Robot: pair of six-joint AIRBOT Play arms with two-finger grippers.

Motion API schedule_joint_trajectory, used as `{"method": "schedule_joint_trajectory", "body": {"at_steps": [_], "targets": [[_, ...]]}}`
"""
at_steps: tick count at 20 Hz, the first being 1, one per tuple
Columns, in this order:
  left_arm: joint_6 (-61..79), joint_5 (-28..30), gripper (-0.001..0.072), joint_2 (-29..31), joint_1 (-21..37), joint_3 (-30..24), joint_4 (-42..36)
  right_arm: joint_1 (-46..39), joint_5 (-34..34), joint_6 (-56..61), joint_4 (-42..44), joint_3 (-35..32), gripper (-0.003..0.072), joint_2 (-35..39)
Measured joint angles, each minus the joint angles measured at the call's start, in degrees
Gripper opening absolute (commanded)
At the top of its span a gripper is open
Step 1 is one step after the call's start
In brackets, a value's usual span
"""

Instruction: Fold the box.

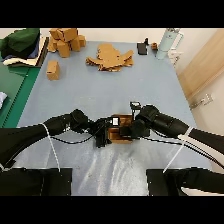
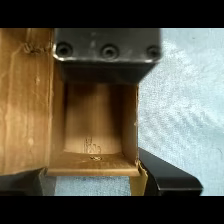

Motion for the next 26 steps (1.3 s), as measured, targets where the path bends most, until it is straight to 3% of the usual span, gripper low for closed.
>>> {"method": "schedule_joint_trajectory", "body": {"at_steps": [3,5,9,11,17,23,26], "targets": [[0.0,0.0,0.0593,0.0,0.0,0.0,-0.1,0.5,-0.9,2.4,-1.2,0.8,0.0006,-0.9],[0.0,0.0,0.0593,0.0,0.0,0.0,-0.2,0.6,-1.1,3.3,-1.6,1.0,0.0308,-1.3],[0.1,0.0,0.0593,0.0,0.0,0.0,-0.3,0.7,-1.9,4.0,-2.4,1.2,0.031,-1.4],[0.1,0.0,0.0593,0.0,0.0,0.0,-0.2,0.7,-2.3,4.2,-2.5,1.2,0.0452,-1.4],[0.1,0.0,0.0593,0.0,0.0,0.0,-0.2,0.7,-2.7,4.0,-2.3,1.7,0.0452,-0.3],[0.0,0.0,0.0593,0.0,0.0,0.0,-0.2,0.2,-6.0,3.4,-2.2,3.2,0.0438,7.2],[0.0,0.0,0.0593,0.0,0.0,0.0,-0.2,-1.3,-11.3,2.3,-5.7,3.5,0.0263,9.7]]}}
